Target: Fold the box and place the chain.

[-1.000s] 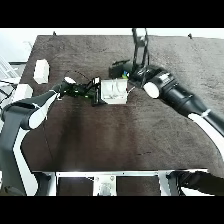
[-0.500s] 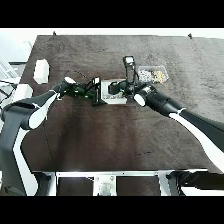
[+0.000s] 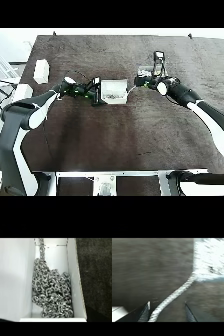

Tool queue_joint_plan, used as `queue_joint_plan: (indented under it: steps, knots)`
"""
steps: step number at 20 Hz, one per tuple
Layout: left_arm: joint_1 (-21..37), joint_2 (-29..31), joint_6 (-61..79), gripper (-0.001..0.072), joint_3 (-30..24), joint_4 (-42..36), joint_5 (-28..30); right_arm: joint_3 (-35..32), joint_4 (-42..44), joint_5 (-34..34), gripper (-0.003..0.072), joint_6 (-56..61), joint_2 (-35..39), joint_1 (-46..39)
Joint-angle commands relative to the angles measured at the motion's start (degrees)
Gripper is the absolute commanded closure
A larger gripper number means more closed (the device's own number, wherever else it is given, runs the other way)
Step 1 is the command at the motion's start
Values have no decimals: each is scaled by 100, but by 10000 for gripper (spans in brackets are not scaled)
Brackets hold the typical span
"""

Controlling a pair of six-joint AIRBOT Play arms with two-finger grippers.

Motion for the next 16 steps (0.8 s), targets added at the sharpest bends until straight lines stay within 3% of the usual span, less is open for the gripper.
queue_joint_plan:
  steps: [1, 10, 13, 14, 15, 16]
  knots:
    - [4, -2, 0, 237, 0, 0, 9, 118, 708, -385, 169, -385, -654, -411]
    - [4, -2, 2, 238, 0, -11, 11, 1445, 2339, -326, 184, -1735, -2065, -428]
    - [4, -2, 0, 238, 0, -11, 7, 1467, 2350, -321, 381, -1744, -2065, -476]
    - [4, -2, 2, 237, 0, -13, 9, 1467, 2341, -358, 594, -1797, -2065, -492]
    - [4, -2, 0, 237, 0, -13, 9, 1469, 2330, -424, 676, -1808, -2063, -501]
    - [4, -2, 2, 238, 0, -13, 9, 1469, 2328, -433, 677, -1814, -2011, -503]
